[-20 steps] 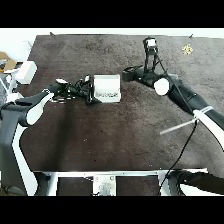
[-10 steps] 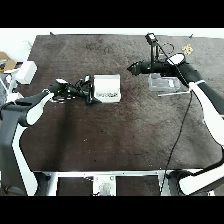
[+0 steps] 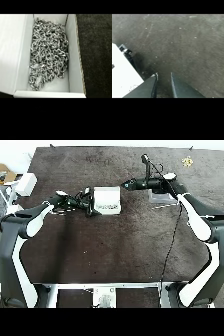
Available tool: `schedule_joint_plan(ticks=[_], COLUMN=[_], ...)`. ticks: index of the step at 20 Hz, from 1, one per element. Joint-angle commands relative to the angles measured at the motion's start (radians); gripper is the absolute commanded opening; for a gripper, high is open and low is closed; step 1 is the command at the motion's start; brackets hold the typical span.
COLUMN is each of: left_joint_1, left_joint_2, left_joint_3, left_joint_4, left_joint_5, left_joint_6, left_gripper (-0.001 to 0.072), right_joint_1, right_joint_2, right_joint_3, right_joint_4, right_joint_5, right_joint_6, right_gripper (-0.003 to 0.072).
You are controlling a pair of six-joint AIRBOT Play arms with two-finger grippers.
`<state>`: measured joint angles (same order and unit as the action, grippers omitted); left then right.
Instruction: Fold the box and place the chain.
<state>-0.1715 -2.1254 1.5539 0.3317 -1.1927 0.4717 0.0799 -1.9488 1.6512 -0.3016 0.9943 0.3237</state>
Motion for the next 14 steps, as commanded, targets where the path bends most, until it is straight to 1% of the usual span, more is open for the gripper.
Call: schedule_joint_plan(ticks=[1,4,5,8,11,14], left_joint_1=[0.000,0.000,0.000,0.000,0.000,0.000], left_joint_2=[0.001,0.001,0.001,0.001,0.001,0.001], left_joint_3=[0.000,0.000,0.000,0.000,0.000,0.000], left_joint_4=[0.000,0.000,0.000,0.000,0.000,0.000], left_joint_5=[0.000,0.000,0.000,0.000,0.000,0.000], left_joint_6=[0.000,0.000,0.000,0.000,0.000,0.000], left_gripper=[0.0275,0.0275,0.0275,0.0275,0.0275,0.0275], right_joint_1=[-0.001,0.007,0.013,0.040,0.068,0.086], right_joint_2=[-0.013,-0.011,-0.006,0.030,0.086,0.110], right_joint_3=[0.005,0.004,0.004,-0.001,-0.071,-0.142], right_joint_4=[0.029,0.028,0.013,-0.072,-0.108,-0.145], right_joint_5=[0.117,0.185,0.195,0.204,0.192,0.156], right_joint_6=[-0.126,-0.205,-0.220,-0.227,-0.285,-0.327], right_gripper=[0.0195,0.0193,0.0138,0.0138,0.0138,0.0138])
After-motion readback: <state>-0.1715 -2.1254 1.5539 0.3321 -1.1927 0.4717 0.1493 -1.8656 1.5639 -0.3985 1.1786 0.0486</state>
